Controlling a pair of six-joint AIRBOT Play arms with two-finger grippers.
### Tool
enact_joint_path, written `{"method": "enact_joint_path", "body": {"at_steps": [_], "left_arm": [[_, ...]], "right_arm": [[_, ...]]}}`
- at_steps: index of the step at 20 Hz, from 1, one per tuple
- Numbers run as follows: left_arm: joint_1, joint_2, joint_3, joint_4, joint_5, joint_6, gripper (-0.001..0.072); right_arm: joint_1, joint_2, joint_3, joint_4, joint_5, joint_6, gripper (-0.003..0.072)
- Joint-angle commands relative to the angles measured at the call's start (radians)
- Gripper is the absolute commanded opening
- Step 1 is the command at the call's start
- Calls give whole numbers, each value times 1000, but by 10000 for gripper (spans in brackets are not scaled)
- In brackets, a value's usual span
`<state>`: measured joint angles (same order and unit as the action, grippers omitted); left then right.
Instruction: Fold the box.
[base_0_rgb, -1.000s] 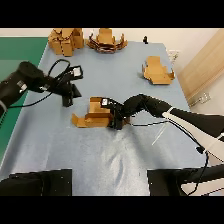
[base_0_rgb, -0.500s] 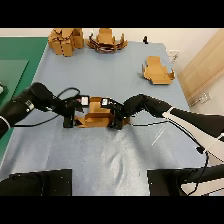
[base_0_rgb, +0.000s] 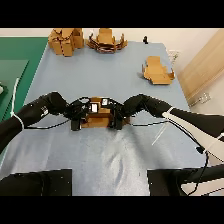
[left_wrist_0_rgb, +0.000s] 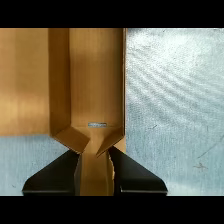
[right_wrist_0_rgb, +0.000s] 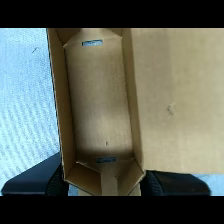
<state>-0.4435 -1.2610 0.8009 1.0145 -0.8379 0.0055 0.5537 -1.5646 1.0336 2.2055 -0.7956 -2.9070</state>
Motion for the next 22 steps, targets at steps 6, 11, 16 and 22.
{"method": "enact_joint_path", "body": {"at_steps": [6,11,16,22], "left_arm": [[-74,-9,-2,-5,45,5,206],[-74,-10,-2,-35,95,5,193],[-74,-10,-2,-55,86,15,12],[-73,-10,-2,-71,76,55,13]], "right_arm": [[1,-1,0,1,0,0,268],[1,0,0,1,0,0,267],[1,0,0,1,0,0,267],[1,0,0,0,0,0,267]]}}
